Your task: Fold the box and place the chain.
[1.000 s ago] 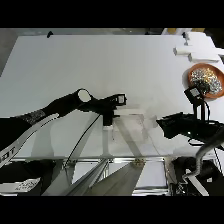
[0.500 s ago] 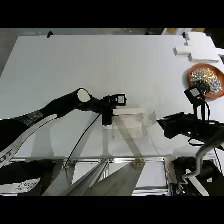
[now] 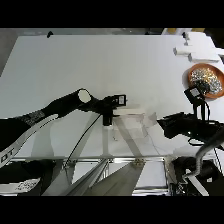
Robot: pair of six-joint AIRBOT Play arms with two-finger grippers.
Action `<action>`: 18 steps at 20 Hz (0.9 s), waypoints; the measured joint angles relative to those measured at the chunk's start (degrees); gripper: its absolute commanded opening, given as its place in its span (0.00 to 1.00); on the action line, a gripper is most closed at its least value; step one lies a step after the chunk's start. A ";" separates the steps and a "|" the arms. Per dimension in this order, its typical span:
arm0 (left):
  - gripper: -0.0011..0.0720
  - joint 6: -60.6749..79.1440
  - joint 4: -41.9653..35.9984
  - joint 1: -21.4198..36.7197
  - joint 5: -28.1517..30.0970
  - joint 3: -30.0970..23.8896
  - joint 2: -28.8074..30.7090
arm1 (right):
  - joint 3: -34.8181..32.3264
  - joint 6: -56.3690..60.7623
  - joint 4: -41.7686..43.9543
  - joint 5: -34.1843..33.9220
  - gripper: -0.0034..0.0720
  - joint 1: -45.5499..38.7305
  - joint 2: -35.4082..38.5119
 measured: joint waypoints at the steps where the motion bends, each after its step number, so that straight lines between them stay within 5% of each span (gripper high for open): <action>1: 0.03 0.00 0.02 0.00 -0.02 0.00 -0.02 | 0.00 0.00 0.00 0.00 0.52 0.00 0.00; 10: 0.03 0.00 0.17 0.00 -0.15 0.02 -0.07 | 0.00 -2.95 0.02 0.48 0.51 0.00 0.00; 14: 0.03 0.02 0.20 0.00 -0.17 0.02 -0.07 | 0.00 -12.02 1.57 1.29 0.07 0.00 0.02; 18: 0.03 0.02 0.20 0.00 -0.17 0.02 -0.07 | -0.94 -27.23 6.67 2.84 0.07 0.33 -1.11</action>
